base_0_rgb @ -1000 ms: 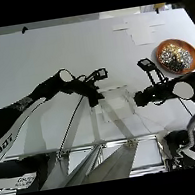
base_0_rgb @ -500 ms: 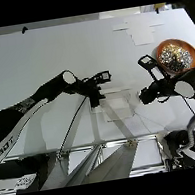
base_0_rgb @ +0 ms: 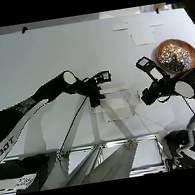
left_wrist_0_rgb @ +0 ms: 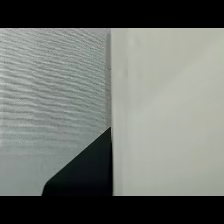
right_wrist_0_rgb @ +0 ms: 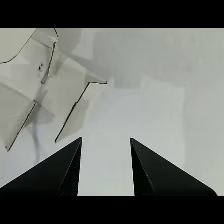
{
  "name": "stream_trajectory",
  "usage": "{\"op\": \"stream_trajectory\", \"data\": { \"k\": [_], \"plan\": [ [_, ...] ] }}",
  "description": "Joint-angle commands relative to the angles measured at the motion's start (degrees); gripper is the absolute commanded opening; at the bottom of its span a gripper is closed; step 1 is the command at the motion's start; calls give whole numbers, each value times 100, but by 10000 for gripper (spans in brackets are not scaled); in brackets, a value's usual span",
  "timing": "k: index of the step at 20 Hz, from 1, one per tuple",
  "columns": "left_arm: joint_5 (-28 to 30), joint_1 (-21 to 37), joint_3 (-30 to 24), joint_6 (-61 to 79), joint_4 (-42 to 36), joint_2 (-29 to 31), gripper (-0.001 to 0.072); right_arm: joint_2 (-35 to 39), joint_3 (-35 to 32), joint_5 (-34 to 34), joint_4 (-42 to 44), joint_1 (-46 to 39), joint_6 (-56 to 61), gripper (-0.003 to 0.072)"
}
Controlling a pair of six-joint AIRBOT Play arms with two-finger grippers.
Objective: Fold the box and place the chain.
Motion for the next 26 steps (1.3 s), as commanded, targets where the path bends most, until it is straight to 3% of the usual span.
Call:
{"op": "stream_trajectory", "data": {
  "k": [1,15,26],
  "plan": [
    [-37,-61,46,254,245,13,1,4,7,9,0,0,-258,340],
    [9,-125,415,125,284,33,0,4,7,7,-2,0,-284,340],
    [-125,-127,415,63,295,-199,1,4,7,9,0,0,-282,340]
  ]
}}
